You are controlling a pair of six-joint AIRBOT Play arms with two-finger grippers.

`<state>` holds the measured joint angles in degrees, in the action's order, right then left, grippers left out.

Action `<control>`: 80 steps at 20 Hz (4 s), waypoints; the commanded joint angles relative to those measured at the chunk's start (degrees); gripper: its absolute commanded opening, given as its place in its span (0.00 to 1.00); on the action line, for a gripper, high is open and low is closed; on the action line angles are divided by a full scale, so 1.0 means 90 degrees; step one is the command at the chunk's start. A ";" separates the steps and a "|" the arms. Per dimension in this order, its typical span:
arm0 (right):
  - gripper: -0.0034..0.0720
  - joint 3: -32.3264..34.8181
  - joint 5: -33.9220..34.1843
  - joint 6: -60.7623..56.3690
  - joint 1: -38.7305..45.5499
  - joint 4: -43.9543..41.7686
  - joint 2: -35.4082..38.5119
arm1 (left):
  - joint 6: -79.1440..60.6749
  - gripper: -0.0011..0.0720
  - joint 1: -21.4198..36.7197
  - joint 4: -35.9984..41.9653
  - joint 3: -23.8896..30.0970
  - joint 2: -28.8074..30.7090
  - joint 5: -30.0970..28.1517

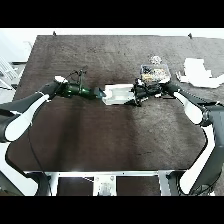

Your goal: Fold the box and place the chain.

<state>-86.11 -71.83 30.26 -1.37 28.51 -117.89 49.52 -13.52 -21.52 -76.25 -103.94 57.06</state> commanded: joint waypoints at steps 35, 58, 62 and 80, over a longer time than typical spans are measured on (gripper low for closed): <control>0.81 0.0002 0.0000 0.0000 0.0000 0.0000 0.0000 | 0.5535 0.63 -0.1328 -0.4010 -0.1695 -0.0265 -0.0522; 0.81 0.0002 0.0000 0.0000 0.0000 0.0000 0.0000 | 0.6696 0.63 -0.1685 -0.5683 -0.3849 -0.1399 0.1496; 0.81 0.0002 -0.0002 0.0000 0.0000 0.0000 0.0000 | 0.6800 0.63 -0.1705 -0.5824 -0.4189 -0.1615 0.1923; 0.81 0.0002 0.0000 0.0000 0.0000 0.0000 0.0000 | 0.6805 0.63 -0.1705 -0.6135 -0.4911 -0.2130 0.2424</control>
<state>-86.11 -71.83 30.26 -1.37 28.51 -117.89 110.89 -28.86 -76.51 -120.07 -122.65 77.82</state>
